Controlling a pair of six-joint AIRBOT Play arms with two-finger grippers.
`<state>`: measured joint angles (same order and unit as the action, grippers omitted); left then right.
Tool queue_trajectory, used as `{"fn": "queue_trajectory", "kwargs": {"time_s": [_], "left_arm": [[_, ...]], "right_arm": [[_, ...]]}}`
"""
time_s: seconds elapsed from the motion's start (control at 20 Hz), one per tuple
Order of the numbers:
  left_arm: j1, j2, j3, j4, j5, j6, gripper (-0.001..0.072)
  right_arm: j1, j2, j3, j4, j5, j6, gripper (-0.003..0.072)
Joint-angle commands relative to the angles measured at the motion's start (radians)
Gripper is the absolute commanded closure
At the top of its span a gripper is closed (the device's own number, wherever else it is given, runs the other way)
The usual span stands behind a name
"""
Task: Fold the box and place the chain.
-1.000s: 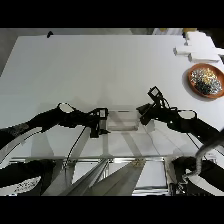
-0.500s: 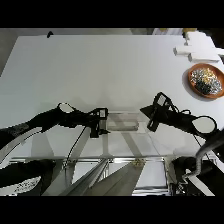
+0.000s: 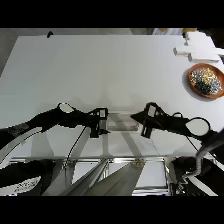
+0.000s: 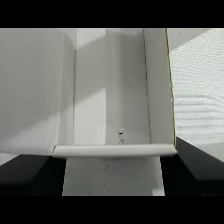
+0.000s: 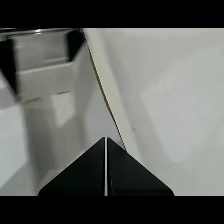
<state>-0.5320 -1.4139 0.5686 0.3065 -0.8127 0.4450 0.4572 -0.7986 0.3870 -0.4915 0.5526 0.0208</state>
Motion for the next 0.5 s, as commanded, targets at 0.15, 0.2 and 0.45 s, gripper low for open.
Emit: {"fn": "queue_trajectory", "kwargs": {"time_s": [0.15,0.2,0.45], "left_arm": [[0.0,0.0,0.0,0.0,-0.007,0.0,0.0456],[0.0,0.0,0.0,0.0,-0.007,0.0,0.0456],[0.0,0.0,0.0,0.0,-0.007,0.0,0.0456]], "right_arm": [[0.047,-0.315,0.105,0.022,-0.219,0.013,0.0675],[0.047,-0.319,0.105,-0.037,-0.203,0.047,0.0675],[0.046,-0.255,0.105,-0.315,-0.11,0.275,0.0675]]}}
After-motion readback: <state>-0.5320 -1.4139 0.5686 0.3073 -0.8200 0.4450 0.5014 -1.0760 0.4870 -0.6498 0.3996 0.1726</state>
